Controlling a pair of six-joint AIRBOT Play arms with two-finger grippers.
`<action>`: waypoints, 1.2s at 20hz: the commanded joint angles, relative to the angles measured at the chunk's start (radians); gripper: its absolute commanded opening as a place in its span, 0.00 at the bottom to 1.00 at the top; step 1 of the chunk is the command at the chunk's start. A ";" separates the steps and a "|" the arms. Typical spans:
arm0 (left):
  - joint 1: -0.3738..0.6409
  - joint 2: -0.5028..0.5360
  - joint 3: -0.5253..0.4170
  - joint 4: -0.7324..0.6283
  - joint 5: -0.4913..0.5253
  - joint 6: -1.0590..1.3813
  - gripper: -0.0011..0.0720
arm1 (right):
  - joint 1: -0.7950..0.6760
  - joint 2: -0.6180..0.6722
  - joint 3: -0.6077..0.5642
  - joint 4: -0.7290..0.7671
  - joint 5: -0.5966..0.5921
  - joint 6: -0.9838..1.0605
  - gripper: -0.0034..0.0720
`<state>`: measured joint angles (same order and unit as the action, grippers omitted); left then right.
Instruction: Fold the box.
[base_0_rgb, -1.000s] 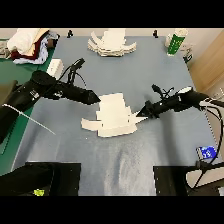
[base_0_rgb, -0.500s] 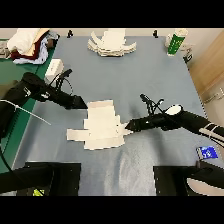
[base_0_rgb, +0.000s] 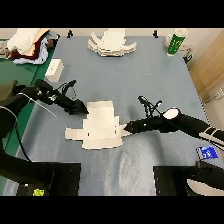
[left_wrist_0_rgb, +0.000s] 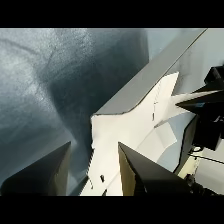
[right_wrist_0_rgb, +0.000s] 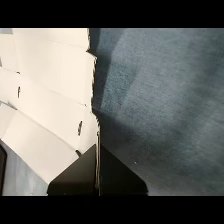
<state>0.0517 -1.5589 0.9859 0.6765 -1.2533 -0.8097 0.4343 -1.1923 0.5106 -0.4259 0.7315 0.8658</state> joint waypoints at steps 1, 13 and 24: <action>-0.047 -0.087 0.075 -0.027 -0.011 0.010 0.63 | 0.003 0.001 -0.001 -0.005 0.001 -0.002 0.04; -0.115 -0.127 0.132 -0.034 -0.124 0.089 0.15 | 0.002 0.001 -0.001 -0.023 0.001 -0.001 0.04; -0.115 -0.127 0.132 -0.035 -0.143 0.201 0.04 | 0.002 0.001 0.000 -0.023 -0.006 -0.002 0.08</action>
<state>-0.0635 -1.6855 1.1172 0.6376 -1.4006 -0.6525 0.4362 -1.1919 0.5102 -0.4488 0.7311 0.8635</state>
